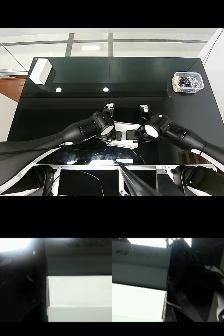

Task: Fold the box and place the chain.

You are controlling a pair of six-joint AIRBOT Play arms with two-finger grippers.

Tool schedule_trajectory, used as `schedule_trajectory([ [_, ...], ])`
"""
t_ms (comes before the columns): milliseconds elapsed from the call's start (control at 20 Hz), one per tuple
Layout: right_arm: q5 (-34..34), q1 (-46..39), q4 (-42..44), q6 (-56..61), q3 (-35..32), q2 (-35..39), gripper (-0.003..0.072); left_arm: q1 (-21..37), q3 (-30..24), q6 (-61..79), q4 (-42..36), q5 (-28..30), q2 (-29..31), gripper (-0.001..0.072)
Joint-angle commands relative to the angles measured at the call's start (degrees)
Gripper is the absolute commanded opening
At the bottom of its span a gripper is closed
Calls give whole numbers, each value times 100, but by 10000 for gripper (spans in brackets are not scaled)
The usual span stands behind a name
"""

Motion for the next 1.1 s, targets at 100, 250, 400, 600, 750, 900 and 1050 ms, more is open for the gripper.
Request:
schedule_trajectory([
  [100, 22, 2, -52, -17, 15, -63, 241, 4, 0, 9, 0, 0, 0, 33],
  [250, 35, 2, -50, -120, 15, -94, 241, 4, 0, 9, 0, 2, 0, 33],
  [400, 37, 2, -15, -133, 15, -142, 241, 4, 0, 9, 0, 0, 0, 33],
  [600, 20, 2, 90, -136, 15, -254, 241, 4, 0, 9, 0, 0, 0, 33],
  [750, -11, 2, 96, -144, 15, -273, 241, 4, 0, 9, -2, 0, 0, 33],
  [900, -11, 2, 101, -195, 17, -273, 50, 4, 0, 9, -2, 0, 0, 33],
  [1050, -7, 2, 138, -199, 17, -273, 43, 4, 0, 9, -2, 0, 0, 33],
])
